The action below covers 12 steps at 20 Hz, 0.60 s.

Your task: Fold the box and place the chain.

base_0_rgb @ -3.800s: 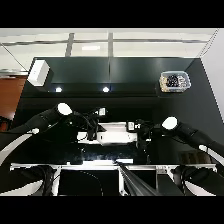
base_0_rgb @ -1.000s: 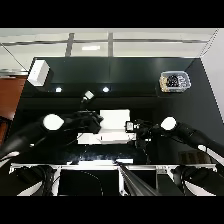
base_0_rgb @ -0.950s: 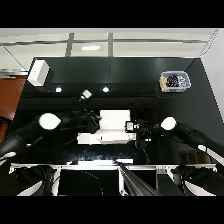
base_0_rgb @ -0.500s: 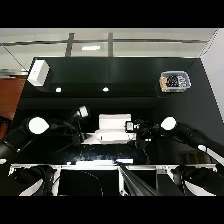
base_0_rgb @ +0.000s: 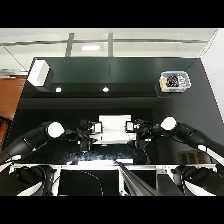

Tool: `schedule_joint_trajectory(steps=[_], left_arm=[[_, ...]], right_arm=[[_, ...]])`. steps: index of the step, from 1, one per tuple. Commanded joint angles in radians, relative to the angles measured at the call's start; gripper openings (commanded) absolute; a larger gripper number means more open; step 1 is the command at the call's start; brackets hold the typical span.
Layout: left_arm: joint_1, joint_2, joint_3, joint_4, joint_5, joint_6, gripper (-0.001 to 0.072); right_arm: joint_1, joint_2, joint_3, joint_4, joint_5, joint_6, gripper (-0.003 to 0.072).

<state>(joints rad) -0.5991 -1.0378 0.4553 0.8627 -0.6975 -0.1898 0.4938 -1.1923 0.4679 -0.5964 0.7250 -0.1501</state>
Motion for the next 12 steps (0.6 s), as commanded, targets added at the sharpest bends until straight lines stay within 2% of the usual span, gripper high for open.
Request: schedule_joint_trajectory(steps=[1,3,9,12], left_arm=[[-0.011,-0.013,-0.001,-0.039,0.022,0.010,0.0253],[-0.011,-0.013,-0.001,-0.072,0.021,0.007,0.0165],[-0.033,-0.043,-0.001,-0.288,0.069,0.032,0.0161],[-0.075,-0.059,-0.001,-0.288,0.114,0.063,0.0136]], right_arm=[[0.001,-0.001,0.001,0.000,0.000,0.000,0.0480],[0.001,-0.001,0.001,0.000,0.000,0.000,0.0480],[0.001,-0.001,0.001,0.000,0.000,0.000,0.0480],[0.001,-0.001,0.001,0.000,0.000,0.000,0.0480]])
